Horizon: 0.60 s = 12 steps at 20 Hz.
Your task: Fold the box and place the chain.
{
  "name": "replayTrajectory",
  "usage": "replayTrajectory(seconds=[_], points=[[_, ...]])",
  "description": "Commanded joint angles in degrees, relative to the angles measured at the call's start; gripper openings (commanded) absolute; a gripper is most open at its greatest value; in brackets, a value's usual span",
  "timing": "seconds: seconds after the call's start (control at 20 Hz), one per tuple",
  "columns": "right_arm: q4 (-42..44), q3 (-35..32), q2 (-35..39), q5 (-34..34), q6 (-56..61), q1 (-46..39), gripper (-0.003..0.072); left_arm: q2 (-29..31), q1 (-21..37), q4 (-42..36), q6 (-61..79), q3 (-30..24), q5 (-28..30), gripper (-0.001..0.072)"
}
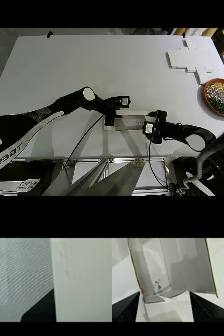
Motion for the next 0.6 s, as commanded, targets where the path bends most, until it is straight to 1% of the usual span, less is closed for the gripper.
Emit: replayTrajectory(seconds=[0.0,0.15,0.25,0.35,0.55], points=[[5.55,0.72,-4.26,0.96,-5.27,-3.48,0.0682,0.0,-0.02,0.0,0.02,-0.02,0.0,0.0011],[8.52,2.91,-8.0,4.57,-8.46,-7.96,0.0682,0.0,-0.02,0.0,0.02,-0.02,0.02,0.0011],[12.28,4.33,-9.49,5.35,-11.87,-10.86,0.0682,0.0,-0.02,0.0,0.02,-0.02,0.0,0.0011],[16.02,4.7,-11.45,5.99,-17.62,-12.81,0.0682,0.0,-0.02,0.0,0.02,-0.02,0.0,0.0011],[20.55,4.72,-16.0,8.02,-26.43,-15.3,0.0682,0.0,-0.02,0.0,0.02,-0.02,0.02,0.0011]])
